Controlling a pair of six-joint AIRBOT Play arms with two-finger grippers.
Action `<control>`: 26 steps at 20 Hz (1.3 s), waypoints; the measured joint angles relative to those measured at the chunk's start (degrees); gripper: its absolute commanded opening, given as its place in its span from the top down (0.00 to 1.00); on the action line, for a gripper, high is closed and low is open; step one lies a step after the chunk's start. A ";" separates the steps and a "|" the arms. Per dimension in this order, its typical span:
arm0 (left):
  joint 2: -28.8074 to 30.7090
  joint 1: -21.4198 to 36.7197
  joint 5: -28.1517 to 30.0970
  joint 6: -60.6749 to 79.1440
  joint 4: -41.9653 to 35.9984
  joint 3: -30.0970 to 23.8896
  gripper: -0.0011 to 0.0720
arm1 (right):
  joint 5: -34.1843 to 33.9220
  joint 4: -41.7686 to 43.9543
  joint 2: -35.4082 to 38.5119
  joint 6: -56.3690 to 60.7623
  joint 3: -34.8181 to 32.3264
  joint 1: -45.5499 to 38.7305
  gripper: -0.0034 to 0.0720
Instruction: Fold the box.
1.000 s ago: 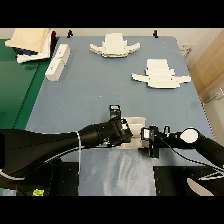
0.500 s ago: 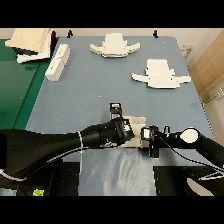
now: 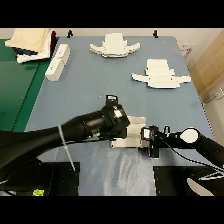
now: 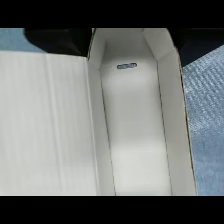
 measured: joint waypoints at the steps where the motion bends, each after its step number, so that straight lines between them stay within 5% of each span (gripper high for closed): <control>1: 1.66 1.81 -1.53 3.32 -2.38 0.09 0.96 | 0.00 0.00 0.00 0.00 0.00 0.00 0.28; 5: 6.64 10.34 -5.22 26.38 -17.73 0.24 0.96 | 0.00 0.00 0.00 0.00 0.00 0.00 0.28; 12: 10.64 21.20 1.29 71.54 -24.79 -5.81 0.96 | 0.00 -0.02 0.00 0.00 0.00 0.00 0.28; 13: 11.74 23.87 4.24 79.67 -25.99 -8.44 0.84 | 0.00 -0.02 0.00 0.02 0.00 0.00 0.28; 14: 12.66 26.56 6.75 87.69 -27.32 -11.17 0.32 | 0.00 0.00 0.00 0.00 0.00 0.00 0.28; 15: 13.46 29.51 9.49 96.30 -29.49 -14.25 0.04 | 0.02 -0.02 0.00 0.02 0.00 0.00 0.28; 20: 14.97 38.77 22.56 130.38 -43.25 -28.55 0.00 | 0.00 -0.02 0.00 0.02 0.00 0.00 0.28; 26: 14.05 38.21 33.35 161.06 -62.69 -39.15 0.00 | 0.02 -0.02 0.00 0.02 0.00 0.00 0.28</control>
